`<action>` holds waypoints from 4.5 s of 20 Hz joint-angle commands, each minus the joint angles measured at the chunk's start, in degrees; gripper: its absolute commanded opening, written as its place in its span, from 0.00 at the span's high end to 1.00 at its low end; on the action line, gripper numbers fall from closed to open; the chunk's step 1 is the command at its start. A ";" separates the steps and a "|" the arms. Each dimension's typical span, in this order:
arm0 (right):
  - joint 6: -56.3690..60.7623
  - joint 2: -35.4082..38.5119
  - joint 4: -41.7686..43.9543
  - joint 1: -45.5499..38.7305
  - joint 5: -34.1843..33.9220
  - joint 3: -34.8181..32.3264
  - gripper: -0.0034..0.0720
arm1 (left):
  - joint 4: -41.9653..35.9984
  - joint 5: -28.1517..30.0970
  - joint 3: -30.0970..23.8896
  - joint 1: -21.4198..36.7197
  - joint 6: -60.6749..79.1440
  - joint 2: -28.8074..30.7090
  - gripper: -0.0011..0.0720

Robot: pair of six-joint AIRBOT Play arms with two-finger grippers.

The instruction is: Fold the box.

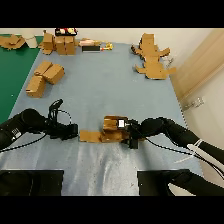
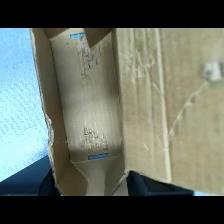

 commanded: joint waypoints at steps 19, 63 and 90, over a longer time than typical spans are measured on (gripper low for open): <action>0.02 -0.02 0.04 0.04 -0.02 0.02 0.33 | -24.87 7.34 -0.33 -9.57 13.81 -8.22 0.97; 0.02 -0.02 0.02 0.04 0.00 0.02 0.33 | 14.91 9.07 19.26 -27.47 -29.27 -14.80 0.43; 0.02 -0.02 0.02 0.04 -0.02 0.02 0.33 | 33.68 -7.39 37.51 -34.51 -48.37 -31.69 0.43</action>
